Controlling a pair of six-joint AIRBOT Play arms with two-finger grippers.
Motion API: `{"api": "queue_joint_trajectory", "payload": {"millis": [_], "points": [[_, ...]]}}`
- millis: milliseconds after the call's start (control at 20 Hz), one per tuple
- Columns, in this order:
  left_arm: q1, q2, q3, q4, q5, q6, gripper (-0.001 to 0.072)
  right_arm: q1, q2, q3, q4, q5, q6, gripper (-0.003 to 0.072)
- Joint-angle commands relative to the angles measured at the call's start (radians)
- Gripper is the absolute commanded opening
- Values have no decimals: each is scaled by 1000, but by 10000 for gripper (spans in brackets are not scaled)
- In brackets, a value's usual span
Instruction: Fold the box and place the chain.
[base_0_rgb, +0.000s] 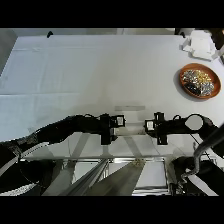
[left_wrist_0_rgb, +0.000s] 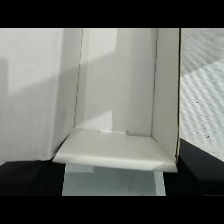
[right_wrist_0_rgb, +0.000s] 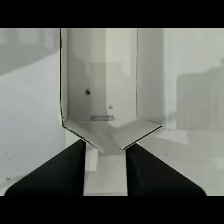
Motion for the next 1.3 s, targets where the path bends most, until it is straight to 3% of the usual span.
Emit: {"api": "queue_joint_trajectory", "payload": {"millis": [0,250,350,800,1100,1150,1250], "points": [[1,1,0,0,0,1,314,15,-9,0,11,-56,-2,216],[1,1,0,0,0,1,314,24,-9,0,47,-55,-1,216],[1,1,0,0,0,1,314,57,-9,0,46,-56,-2,171],[1,1,0,0,0,1,314,100,-13,0,93,-117,-2,172],[1,1,0,0,0,1,314,138,-84,0,99,-115,-2,186],[1,1,0,0,0,1,314,150,-92,0,102,-115,-2,227],[1,1,0,0,1,1,314,162,-103,0,115,-119,-2,401]]}}
